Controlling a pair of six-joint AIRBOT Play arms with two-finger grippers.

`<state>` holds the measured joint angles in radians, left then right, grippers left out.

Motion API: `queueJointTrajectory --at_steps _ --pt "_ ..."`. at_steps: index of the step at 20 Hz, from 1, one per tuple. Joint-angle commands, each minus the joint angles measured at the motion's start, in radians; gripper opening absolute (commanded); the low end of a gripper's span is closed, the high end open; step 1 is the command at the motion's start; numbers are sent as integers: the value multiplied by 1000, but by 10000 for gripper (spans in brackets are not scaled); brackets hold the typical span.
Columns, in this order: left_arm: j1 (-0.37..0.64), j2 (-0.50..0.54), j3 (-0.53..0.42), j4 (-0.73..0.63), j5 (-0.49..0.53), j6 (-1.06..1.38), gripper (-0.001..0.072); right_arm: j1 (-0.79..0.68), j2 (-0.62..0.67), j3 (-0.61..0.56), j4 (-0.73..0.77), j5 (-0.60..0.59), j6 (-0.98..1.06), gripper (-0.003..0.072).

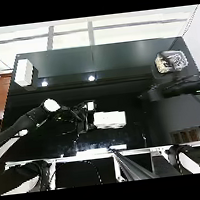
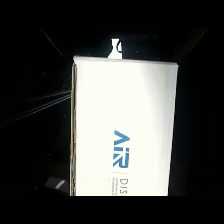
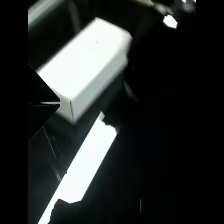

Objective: Fold the box and place the chain.

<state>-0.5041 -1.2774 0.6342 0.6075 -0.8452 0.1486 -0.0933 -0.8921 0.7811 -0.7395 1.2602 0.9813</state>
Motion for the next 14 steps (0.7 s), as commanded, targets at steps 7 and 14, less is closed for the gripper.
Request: queueJointTrajectory --at_steps 7,14 --pt "-46 118 89 29 -27 -185 714 -229 70 -19 -85 -8 -7 13" --pt "-201 -152 308 8 -1 -288 713 -229 71 -66 -90 -18 -44 14"
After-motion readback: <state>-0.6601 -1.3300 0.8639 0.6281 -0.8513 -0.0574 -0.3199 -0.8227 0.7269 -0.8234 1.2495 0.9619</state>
